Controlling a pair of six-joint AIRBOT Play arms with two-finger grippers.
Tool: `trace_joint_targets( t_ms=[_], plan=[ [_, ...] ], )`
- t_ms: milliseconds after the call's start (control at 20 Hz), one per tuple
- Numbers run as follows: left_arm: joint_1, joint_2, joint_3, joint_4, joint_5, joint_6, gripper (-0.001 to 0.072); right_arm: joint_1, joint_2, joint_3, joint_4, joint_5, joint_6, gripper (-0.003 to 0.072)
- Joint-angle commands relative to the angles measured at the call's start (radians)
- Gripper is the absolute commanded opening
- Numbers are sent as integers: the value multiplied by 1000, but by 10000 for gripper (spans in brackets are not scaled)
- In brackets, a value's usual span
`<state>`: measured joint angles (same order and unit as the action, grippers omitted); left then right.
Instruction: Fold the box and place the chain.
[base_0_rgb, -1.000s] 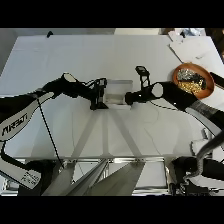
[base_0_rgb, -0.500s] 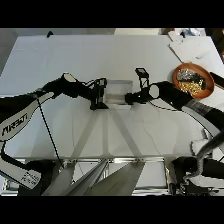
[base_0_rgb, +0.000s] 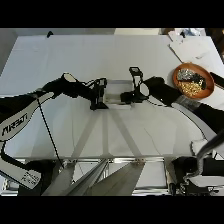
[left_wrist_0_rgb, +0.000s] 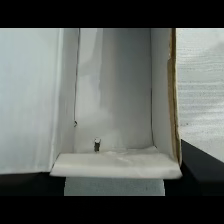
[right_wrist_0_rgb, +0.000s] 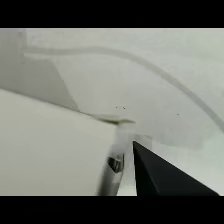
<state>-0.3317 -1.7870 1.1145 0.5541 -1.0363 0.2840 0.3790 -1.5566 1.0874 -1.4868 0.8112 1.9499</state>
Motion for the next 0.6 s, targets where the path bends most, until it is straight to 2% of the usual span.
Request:
trace_joint_targets(
  t_ms=[0,300,350,400,450,500,550],
  plan=[
    [0,0,0,0,0,0,322,31,-35,51,-73,49,132,282],
    [0,0,0,0,0,0,322,43,-66,51,-117,94,178,251],
    [0,0,0,0,0,0,322,43,-67,51,-117,90,179,143],
    [0,0,0,0,0,0,322,43,-67,51,-118,82,179,92],
    [0,0,0,0,0,0,322,43,-67,51,-118,74,184,78],
    [0,0,0,0,0,0,322,43,-67,51,-118,70,200,9],
    [0,0,0,0,0,0,322,43,-67,51,-117,66,204,8]
  ],
)
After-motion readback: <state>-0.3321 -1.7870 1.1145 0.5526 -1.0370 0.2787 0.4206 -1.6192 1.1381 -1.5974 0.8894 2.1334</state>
